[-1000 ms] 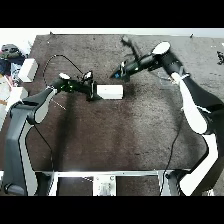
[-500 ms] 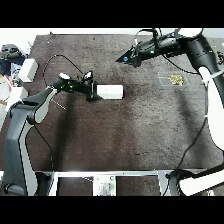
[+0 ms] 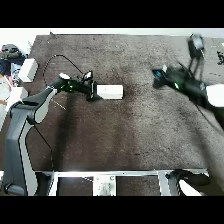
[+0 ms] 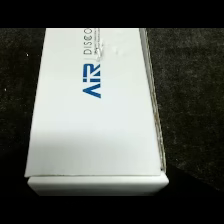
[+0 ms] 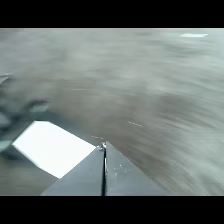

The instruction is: Fold the box and place the chain.

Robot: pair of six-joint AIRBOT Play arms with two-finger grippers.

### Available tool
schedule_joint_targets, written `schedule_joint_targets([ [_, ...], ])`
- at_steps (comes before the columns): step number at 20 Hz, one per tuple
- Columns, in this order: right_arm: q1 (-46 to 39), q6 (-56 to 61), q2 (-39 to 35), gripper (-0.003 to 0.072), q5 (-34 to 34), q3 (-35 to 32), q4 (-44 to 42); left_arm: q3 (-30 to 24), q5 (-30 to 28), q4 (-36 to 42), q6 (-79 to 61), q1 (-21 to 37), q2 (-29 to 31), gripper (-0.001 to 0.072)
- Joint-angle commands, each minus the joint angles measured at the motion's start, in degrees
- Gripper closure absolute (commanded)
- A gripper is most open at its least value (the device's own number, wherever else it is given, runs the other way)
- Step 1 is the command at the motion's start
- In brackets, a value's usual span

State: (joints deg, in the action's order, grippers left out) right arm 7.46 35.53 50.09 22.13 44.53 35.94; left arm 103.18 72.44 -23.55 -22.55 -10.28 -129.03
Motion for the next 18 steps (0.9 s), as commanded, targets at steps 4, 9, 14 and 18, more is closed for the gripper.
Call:
schedule_joint_targets([
  [4, -3.9, -0.1, -31.0, 0.0676, -19.0, -33.2, 0.2, 0.0, 0.0, 0.0, 0.0, 0.0, 0.0, 0.0305],
  [9, -4.0, -0.2, -41.3, 0.0676, -24.7, -40.2, 0.3, 0.0, 0.1, 0.0, 0.0, 0.0, 0.0, 0.0304],
  [14, -4.0, -0.1, -41.4, 0.0675, -25.0, -40.1, 0.3, 0.0, 0.0, 0.0, 0.0, 0.0, 0.0, 0.0304],
  [18, -4.0, -0.1, -41.4, 0.0675, -25.2, -40.1, 0.3, 0.0, 0.0, 0.0, 0.0, 0.0, 0.0, 0.0305],
])
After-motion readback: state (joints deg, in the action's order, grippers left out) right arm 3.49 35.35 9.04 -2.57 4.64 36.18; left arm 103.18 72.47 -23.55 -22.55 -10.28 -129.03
